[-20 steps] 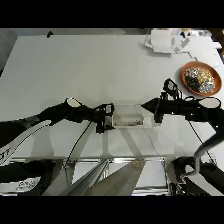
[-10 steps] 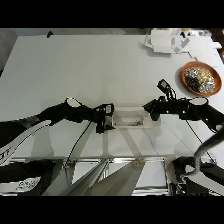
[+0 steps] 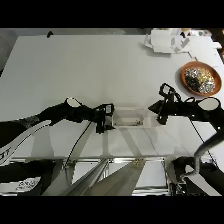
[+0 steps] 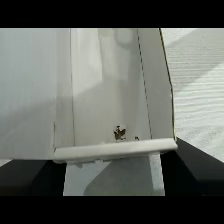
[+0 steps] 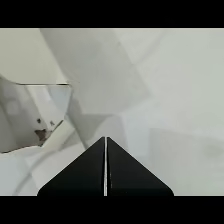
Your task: Fold the box and place the chain.
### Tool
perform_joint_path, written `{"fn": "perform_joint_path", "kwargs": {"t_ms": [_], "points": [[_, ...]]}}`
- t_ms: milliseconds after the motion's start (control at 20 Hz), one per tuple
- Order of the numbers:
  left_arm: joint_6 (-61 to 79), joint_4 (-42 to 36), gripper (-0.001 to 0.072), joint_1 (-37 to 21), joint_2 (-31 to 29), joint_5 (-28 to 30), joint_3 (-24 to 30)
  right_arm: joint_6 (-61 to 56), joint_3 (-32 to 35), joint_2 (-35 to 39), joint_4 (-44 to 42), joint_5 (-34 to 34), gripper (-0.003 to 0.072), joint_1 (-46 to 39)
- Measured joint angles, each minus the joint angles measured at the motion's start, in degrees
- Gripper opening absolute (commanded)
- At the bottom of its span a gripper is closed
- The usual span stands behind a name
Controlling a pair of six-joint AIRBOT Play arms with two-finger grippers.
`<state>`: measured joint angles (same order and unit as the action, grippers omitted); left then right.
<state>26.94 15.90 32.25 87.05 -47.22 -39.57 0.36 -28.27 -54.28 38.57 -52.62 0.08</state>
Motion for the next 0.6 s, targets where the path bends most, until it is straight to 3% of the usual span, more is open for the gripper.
{"fn": "perform_joint_path", "kwargs": {"t_ms": [200,300,600], "points": [[0.0,0.0,0.0074,0.0,0.0,0.0,0.0,1.3,0.0,2.8,-3.5,-4.0,0.0018,7.5],[0.0,0.0,0.0074,0.0,0.0,0.0,0.0,1.8,0.0,3.3,-4.6,-2.2,0.0018,13.2],[0.0,0.0,0.0074,0.0,0.0,-0.2,0.0,-3.7,0.0,-1.4,-6.5,25.6,0.0016,24.0]]}}
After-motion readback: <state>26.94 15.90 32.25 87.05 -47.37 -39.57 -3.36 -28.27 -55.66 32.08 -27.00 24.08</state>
